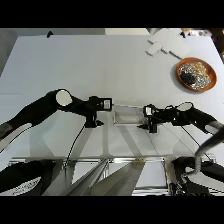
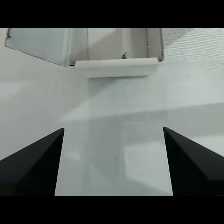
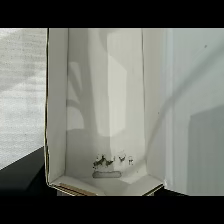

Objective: Fold the box and place the chain.

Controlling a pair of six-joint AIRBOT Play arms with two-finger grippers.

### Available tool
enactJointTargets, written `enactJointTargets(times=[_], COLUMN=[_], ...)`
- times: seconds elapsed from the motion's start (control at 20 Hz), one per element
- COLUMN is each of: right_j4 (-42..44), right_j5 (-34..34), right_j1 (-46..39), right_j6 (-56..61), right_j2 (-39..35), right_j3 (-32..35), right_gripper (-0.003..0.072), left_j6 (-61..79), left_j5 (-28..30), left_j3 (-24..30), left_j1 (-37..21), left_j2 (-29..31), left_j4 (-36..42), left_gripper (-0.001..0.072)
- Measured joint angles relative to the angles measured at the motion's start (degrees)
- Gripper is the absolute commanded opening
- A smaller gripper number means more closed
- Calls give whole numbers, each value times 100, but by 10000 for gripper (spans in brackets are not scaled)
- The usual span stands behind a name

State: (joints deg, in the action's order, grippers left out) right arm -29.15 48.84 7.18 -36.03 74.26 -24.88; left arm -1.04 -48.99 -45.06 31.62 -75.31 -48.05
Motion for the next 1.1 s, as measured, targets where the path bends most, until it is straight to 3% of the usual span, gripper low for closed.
enactJointTargets(times=[0.2,0.55,1.1], right_j4=[0,0,0], right_j5=[-2,-2,0], right_j1=[0,0,0], right_j6=[0,2,0], right_j2=[0,0,0], right_j3=[0,0,0], right_gripper=[402,402,402], left_j6=[822,1766,2107], left_j5=[358,435,280], left_j3=[57,74,74], left_j1=[-59,-46,138], left_j2=[-538,-758,-863], left_j4=[627,1609,1882], left_gripper=[704,704,704])
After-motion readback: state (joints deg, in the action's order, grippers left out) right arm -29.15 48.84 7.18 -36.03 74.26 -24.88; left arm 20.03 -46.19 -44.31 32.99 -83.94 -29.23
